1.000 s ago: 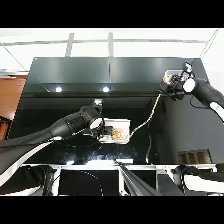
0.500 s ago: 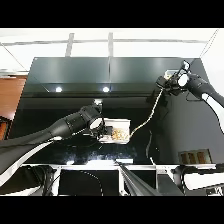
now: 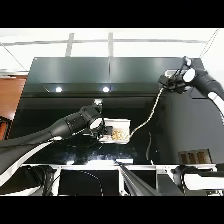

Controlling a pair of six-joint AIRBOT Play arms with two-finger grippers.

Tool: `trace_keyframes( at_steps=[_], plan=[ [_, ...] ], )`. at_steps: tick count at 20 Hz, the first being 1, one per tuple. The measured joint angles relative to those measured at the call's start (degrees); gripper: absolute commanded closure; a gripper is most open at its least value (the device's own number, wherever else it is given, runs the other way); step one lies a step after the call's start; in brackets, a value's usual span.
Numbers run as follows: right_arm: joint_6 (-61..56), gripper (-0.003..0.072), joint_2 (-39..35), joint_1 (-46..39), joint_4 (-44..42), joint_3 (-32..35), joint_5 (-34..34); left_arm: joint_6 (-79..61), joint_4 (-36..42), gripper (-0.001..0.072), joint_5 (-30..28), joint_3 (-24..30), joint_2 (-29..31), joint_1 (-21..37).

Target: Fold the box and place the chain.

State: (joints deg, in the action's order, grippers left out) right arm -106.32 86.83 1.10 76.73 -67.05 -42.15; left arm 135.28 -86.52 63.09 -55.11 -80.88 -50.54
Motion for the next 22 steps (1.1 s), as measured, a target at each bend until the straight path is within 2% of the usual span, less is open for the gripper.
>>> trace_keyframes(
  at_steps=[5,11,15,22],
  plan=[
    [10.3,0.0673,-16.5,-0.2,-0.4,-0.2,-8.8,0.0,0.0,0.0682,0.0,0.0,0.0,0.0],
    [20.6,0.0673,-35.5,-0.4,-10.7,-0.4,-21.5,0.0,0.0,0.0682,0.0,0.0,0.0,0.0],
    [24.0,0.0674,-41.1,-0.3,-17.7,-0.4,-28.6,0.0,0.0,0.0682,0.0,0.0,0.0,0.0],
    [29.8,0.0674,-43.2,-0.3,-30.1,-0.4,-35.4,0.0,0.0,0.0682,0.0,0.0,0.0,0.0]
  ],
)
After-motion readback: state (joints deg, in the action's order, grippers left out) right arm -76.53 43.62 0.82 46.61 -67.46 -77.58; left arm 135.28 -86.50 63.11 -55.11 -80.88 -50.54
